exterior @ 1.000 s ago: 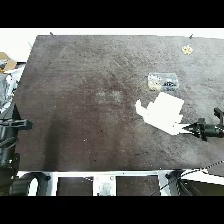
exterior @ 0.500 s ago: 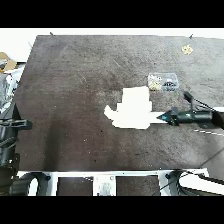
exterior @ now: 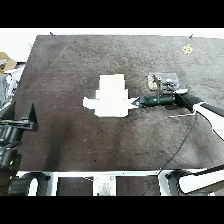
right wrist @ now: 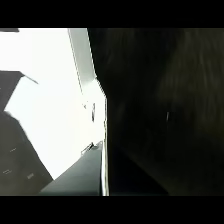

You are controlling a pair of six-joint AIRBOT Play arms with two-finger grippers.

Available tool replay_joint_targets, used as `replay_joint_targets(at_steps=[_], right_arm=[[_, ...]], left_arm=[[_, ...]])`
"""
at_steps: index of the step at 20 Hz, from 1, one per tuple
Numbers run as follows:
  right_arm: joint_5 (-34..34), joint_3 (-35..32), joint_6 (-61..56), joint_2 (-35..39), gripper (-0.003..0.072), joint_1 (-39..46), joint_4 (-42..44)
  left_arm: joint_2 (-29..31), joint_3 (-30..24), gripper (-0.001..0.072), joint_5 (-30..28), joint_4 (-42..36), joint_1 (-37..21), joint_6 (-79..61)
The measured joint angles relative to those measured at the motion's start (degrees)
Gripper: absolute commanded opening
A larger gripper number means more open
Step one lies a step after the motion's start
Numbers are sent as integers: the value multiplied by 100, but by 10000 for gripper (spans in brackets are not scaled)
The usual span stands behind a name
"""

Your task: Fold the box and place the chain.

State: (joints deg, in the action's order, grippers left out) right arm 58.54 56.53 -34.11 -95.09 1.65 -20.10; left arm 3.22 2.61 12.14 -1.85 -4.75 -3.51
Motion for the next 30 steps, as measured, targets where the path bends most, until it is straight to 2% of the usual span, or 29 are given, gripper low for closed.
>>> replay_joint_targets(at_steps=[3,6,11,14,19,24,30], right_arm=[[-214,96,431,-116,0,-181,197],[-339,129,767,-133,0,-249,431],[-466,46,1128,-127,0,-319,669],[-608,-129,1318,15,0,-339,730],[-966,-387,1569,256,0,-348,774],[-1058,-446,1770,308,1,-356,741],[-1008,-457,1902,319,1,-356,658]], left_arm=[[-164,319,588,730,9,4,17],[-898,776,588,1453,9,0,149],[-3147,1945,589,2909,11,4,297],[-4555,2789,588,3499,81,4,374],[-6854,4441,589,4323,599,35,1005],[-8953,6478,589,5160,1934,490,2072],[-10891,8913,588,6057,3305,861,3370]])
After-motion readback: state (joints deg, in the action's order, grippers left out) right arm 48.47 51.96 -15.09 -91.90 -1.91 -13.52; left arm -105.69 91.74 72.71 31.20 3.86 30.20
